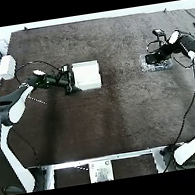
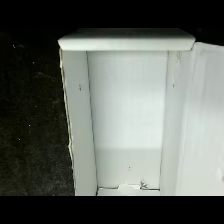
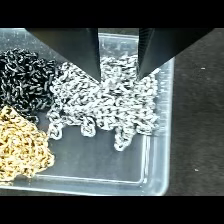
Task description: Fold the box and place the chain.
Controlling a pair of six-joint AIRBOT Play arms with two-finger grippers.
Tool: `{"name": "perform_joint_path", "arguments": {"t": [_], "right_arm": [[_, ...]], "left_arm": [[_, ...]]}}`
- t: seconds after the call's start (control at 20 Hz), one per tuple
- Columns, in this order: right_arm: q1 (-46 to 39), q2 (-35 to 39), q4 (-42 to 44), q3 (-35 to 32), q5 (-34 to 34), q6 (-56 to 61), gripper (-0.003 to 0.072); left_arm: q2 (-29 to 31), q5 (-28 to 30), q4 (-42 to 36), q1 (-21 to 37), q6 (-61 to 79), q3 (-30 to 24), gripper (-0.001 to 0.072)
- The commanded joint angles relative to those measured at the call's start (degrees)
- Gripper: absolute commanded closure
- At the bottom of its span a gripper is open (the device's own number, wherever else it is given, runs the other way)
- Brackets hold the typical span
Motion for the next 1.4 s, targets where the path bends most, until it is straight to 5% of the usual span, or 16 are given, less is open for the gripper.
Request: {"name": "perform_joint_path", "arguments": {"t": [0.0, 0.35, 0.4, 0.6, 1.1, 1.35], "right_arm": [[0.02, -1.49, -0.22, 0.5, 0.57, -0.59, 0.0388], [0.02, -3.23, -1.27, 0.5, 0.81, -0.35, 0.0416], [0.04, -3.28, -1.25, 0.5, 0.9, -0.33, 0.0533], [0.11, -1.6, -1.22, 0.61, 0.61, -0.35, 0.0687], [1.55, 13.68, -0.98, 0.61, 1.38, -1.01, 0.0689], [6.6, 28.13, -1.03, 0.61, -5.7, -2.29, 0.0689]], "left_arm": [[-0.02, 0.02, 0.0, 0.02, 0.02, -0.02, 0.0353], [-0.02, 0.02, 0.0, 0.02, 0.02, -0.02, 0.0353], [-0.02, 0.02, 0.0, 0.02, 0.04, -0.02, 0.0354], [-0.02, 0.0, 0.0, 0.02, 0.02, -0.02, 0.0353], [-0.02, 0.0, 0.0, 0.02, 0.02, -0.02, 0.0353], [-0.02, 0.02, 0.0, 0.02, 0.02, -0.02, 0.0353]]}}
